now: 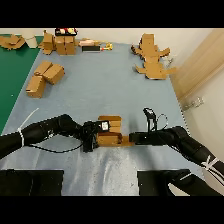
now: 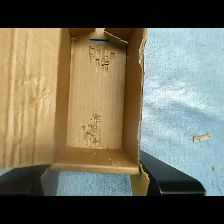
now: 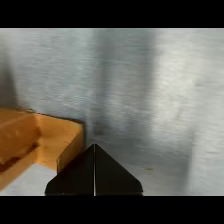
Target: Fold the box.
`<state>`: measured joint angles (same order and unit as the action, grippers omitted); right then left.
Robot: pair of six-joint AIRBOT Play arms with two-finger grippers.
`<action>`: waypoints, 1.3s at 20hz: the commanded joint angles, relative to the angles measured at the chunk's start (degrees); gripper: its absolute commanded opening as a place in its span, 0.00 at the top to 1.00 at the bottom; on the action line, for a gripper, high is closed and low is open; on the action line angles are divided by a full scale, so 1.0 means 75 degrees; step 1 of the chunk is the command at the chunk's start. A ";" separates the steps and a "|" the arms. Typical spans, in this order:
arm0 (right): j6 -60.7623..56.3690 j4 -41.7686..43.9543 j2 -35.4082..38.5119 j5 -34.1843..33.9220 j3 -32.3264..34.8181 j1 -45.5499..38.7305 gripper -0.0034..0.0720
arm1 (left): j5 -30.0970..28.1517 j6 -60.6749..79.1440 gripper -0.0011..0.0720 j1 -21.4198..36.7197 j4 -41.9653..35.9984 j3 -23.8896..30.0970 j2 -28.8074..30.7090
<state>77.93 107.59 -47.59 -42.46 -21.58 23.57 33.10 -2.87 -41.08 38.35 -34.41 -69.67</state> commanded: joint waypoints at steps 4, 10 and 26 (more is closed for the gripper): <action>0.0621 0.1134 0.0000 0.0178 -0.0402 0.0032 0.95 | -0.0003 0.0000 0.24 -0.0003 0.0000 -0.0006 0.0003; 0.0589 0.1180 0.0163 -0.0472 -0.0810 0.0210 0.66 | -0.0006 0.0000 0.24 -0.0003 0.0000 -0.0006 0.0003; 0.0414 0.1408 0.0647 -0.0956 -0.0810 0.0251 0.48 | -0.0006 0.0000 0.24 -0.0003 0.0000 -0.0009 0.0003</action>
<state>81.41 117.27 -44.03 -48.93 -27.62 25.41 33.10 -2.87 -41.08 38.35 -34.41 -69.69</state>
